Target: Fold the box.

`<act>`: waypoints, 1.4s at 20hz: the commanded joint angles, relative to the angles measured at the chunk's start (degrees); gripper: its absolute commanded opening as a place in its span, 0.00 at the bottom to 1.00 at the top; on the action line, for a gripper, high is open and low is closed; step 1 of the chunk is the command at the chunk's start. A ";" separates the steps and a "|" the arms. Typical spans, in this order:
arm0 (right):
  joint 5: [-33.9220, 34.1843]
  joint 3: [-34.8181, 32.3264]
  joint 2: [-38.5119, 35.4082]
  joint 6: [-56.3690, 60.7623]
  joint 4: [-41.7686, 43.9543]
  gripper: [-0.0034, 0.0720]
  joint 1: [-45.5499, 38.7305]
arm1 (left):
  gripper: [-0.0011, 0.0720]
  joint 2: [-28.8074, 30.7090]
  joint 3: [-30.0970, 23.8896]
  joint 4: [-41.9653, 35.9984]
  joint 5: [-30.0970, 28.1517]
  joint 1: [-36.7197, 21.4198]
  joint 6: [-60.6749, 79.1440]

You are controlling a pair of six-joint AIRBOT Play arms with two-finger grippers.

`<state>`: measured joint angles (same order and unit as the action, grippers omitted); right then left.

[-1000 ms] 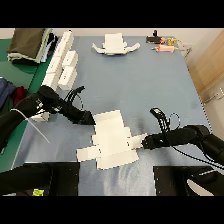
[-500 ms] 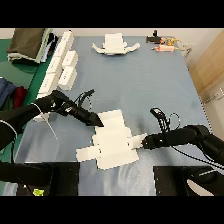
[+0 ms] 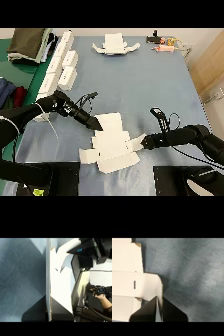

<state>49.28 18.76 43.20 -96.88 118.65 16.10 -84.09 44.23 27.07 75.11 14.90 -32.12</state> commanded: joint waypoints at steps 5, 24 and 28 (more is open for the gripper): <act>1.09 6.43 -0.04 6.36 -20.96 0.56 -0.04 | 0.03 0.68 3.72 -1.29 -1.01 1.03 5.88; 4.20 19.12 0.07 42.03 -49.64 0.56 -0.07 | 0.03 21.97 -9.90 -5.68 -37.38 20.85 41.77; 4.20 19.12 0.07 42.88 -48.28 0.56 -0.04 | 0.03 21.97 -13.57 -14.21 -40.11 20.85 51.67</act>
<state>53.47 37.82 43.24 -55.31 69.32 16.01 -62.33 33.15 18.90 37.74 35.51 11.53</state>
